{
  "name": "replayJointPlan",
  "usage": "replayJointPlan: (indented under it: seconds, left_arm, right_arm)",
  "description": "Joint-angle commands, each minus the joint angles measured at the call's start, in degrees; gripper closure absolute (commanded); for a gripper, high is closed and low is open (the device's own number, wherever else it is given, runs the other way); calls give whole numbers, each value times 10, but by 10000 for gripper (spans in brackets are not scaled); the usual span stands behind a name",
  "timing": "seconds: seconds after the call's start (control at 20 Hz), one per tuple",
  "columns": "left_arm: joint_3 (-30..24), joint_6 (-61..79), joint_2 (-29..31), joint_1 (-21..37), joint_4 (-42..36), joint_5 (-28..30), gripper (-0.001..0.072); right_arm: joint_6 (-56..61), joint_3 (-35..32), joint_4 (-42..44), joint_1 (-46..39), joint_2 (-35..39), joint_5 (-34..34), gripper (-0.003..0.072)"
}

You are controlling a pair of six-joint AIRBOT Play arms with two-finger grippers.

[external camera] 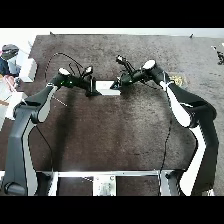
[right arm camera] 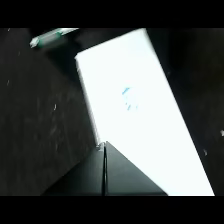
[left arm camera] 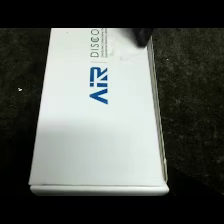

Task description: Fold the box and place the chain.

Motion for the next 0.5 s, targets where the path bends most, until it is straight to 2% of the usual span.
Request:
replayJointPlan:
  seconds: [0.0,0.15,0.45]
  left_arm:
    - [0,2,0,1,0,1,229]
    - [0,2,0,0,0,1,228]
    - [0,2,0,1,0,1,228]
  right_arm:
    - [-12,3,89,-1,59,-29,678]
    - [21,3,88,-4,127,-32,679]
    - [156,-7,56,-50,259,-15,680]
